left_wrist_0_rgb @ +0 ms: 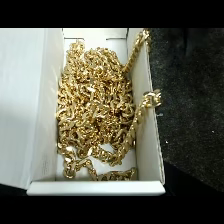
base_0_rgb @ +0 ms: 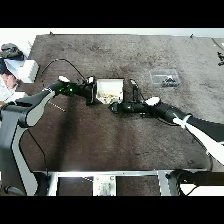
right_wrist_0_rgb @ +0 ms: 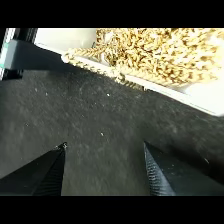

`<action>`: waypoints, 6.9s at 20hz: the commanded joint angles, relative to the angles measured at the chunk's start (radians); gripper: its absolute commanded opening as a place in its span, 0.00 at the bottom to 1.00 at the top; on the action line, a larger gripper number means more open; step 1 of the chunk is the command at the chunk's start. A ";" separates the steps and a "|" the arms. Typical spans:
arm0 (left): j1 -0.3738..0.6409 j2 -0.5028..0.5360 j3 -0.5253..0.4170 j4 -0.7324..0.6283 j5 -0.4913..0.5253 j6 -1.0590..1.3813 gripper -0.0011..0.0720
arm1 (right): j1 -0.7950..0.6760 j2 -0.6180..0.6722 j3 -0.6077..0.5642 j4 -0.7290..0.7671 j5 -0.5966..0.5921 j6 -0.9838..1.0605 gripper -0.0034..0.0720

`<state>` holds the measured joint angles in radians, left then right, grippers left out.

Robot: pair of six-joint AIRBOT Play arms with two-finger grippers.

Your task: Fold the box and place the chain.

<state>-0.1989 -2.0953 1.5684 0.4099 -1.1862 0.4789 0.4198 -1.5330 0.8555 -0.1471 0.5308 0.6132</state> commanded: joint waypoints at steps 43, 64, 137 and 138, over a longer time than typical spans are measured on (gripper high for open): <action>0.000 0.000 0.000 0.000 0.000 0.000 0.38 | 0.044 -0.071 0.056 0.129 -0.150 -0.216 0.78; 0.000 0.000 0.000 0.000 0.000 0.000 0.37 | 0.063 -0.089 0.065 0.234 -0.151 -0.280 0.78; 0.000 0.000 0.000 0.000 -0.001 0.000 0.38 | 0.107 -0.190 0.149 0.583 0.039 -0.432 0.99; 0.000 0.000 0.000 0.000 -0.001 0.000 0.38 | 0.107 -0.190 0.149 0.588 0.052 -0.430 0.99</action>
<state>-0.1986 -2.0953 1.5684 0.4088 -1.1851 0.4782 0.5236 -1.7126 0.9913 0.4320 0.5594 0.1806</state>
